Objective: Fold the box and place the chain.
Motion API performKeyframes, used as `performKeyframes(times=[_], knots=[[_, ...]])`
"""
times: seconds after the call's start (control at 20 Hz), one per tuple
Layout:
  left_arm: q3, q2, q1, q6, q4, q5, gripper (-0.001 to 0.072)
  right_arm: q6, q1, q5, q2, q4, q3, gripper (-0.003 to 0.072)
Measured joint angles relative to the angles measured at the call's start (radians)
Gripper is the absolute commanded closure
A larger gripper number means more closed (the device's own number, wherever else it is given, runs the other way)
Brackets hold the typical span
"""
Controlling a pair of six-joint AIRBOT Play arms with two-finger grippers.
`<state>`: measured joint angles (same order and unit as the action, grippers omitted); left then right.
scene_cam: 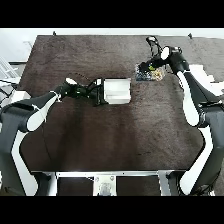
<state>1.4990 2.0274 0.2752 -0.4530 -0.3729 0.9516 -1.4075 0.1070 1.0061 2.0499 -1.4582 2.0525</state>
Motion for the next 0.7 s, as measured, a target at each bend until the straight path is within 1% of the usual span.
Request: performKeyframes(times=[0.3, 0.7], knots=[[0.0, 0.0, 0.0, 0.0, 0.0, 0.0, 0.0166, -0.005, 0.009, 0.026, 0.016, -0.024, 0.001, 0.0373], [0.0, 0.0, 0.0, 0.0, 0.0, 0.0, 0.0166, -0.016, 0.031, 0.06, 0.019, -0.1, 0.001, 0.0383]])
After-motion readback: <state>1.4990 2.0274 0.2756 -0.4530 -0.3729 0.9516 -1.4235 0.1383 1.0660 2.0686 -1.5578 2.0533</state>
